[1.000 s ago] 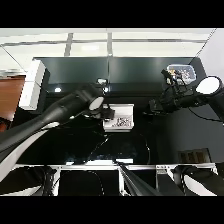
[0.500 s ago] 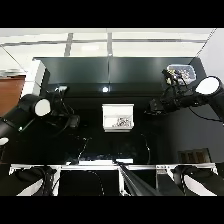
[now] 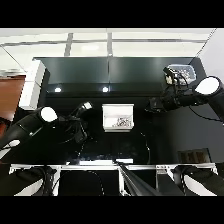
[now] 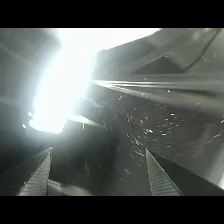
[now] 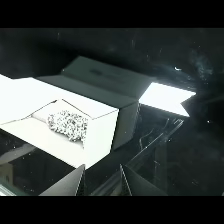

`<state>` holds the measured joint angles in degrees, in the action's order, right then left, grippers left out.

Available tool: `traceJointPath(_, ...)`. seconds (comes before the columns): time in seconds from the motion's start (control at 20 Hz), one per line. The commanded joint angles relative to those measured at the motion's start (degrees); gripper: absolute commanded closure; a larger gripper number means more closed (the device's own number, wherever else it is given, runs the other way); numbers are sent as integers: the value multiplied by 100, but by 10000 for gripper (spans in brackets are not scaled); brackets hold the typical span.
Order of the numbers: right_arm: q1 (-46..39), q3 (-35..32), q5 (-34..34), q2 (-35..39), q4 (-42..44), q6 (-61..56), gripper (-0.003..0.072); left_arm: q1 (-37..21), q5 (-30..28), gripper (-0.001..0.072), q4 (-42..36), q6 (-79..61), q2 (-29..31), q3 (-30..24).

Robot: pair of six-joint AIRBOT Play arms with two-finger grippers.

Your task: Fold the box and place the chain.

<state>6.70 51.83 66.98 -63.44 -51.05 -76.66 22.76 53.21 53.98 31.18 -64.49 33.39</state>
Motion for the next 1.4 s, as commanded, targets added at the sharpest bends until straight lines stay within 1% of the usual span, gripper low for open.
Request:
traceJointPath(0.0,-2,-2,-83,0,4,-2,416,361,-804,-4,-297,-2065,-186,118)
traceJointPath(0.15,-2,-2,-254,-2,2,-2,416,170,-789,-3,-861,-2332,-743,520)
traceJointPath(0.25,-2,-2,-321,-4,2,-2,416,37,-533,-3,-1316,-2889,-1106,804)
traceJointPath(0.35,-2,-2,-319,-4,0,-2,416,42,-203,-3,-1272,-3604,-1412,1027)
traceJointPath(0.5,-2,-2,-317,-4,0,-2,416,44,-201,-3,-1274,-3639,-1707,1193)
traceJointPath(0.7,-2,-2,-330,-4,0,-2,416,46,-203,-3,-1360,-3773,-1738,1209)
traceJointPath(0.9,-2,-2,-479,-4,0,-2,416,83,-225,-3,-1705,-3947,-1753,1211)
traceJointPath(1.15,15,-2,-527,-4,-4,0,416,216,-267,-3,-1703,-4015,-1873,1209)
traceJointPath(1.25,151,-2,-680,-9,-17,0,416,317,-463,-3,-1670,-3971,-1893,1211)
traceJointPath(1.35,345,-2,-970,-39,-20,0,416,358,-527,-2,-1672,-3971,-1893,1213)
